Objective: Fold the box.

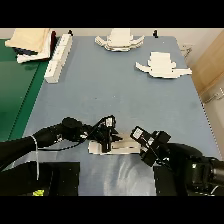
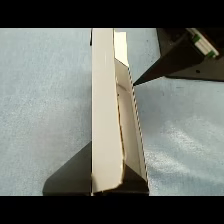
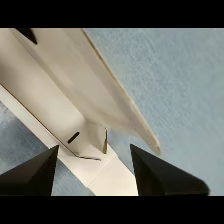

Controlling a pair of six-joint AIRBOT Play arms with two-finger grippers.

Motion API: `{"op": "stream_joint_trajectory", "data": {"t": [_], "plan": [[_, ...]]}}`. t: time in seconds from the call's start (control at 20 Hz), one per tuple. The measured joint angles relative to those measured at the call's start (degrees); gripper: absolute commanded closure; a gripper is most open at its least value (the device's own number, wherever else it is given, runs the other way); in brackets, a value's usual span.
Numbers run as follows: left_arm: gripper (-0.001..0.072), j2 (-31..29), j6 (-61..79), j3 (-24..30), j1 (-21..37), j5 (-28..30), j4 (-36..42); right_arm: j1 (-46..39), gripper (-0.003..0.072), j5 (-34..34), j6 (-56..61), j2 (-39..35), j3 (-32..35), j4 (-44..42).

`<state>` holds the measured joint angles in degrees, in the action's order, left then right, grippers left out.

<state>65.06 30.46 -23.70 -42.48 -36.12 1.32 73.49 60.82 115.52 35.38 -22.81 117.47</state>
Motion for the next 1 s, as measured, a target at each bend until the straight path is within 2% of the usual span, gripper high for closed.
{"op": "stream_joint_trajectory", "data": {"t": [0.2, 0.4, 0.65, 0.8, 1.0], "plan": [[0.0693, 0.0, 0.0, 0.0, 0.0, -0.3, -0.1, -11.0, -0.0034, -6.1, -17.6, -2.8, 1.9, -10.5], [0.0693, 0.0, 0.0, 0.0, 0.0, -0.2, -0.1, -22.4, -0.0034, -10.6, -40.0, -3.5, 2.6, -25.4], [0.0693, 0.0, 0.0, 0.0, 0.0, -0.1, 0.0, -36.7, -0.0034, -12.2, -66.6, -0.8, 3.1, -45.4], [0.0693, 0.0, 0.0, 0.0, 0.0, -0.1, 0.0, -41.9, -0.0034, -12.2, -76.1, 2.3, 3.2, -54.1], [0.0693, 0.0, 0.0, 0.0, 0.0, 0.0, 0.0, -44.3, -0.0034, -11.7, -80.8, 3.8, 3.2, -59.0]]}}
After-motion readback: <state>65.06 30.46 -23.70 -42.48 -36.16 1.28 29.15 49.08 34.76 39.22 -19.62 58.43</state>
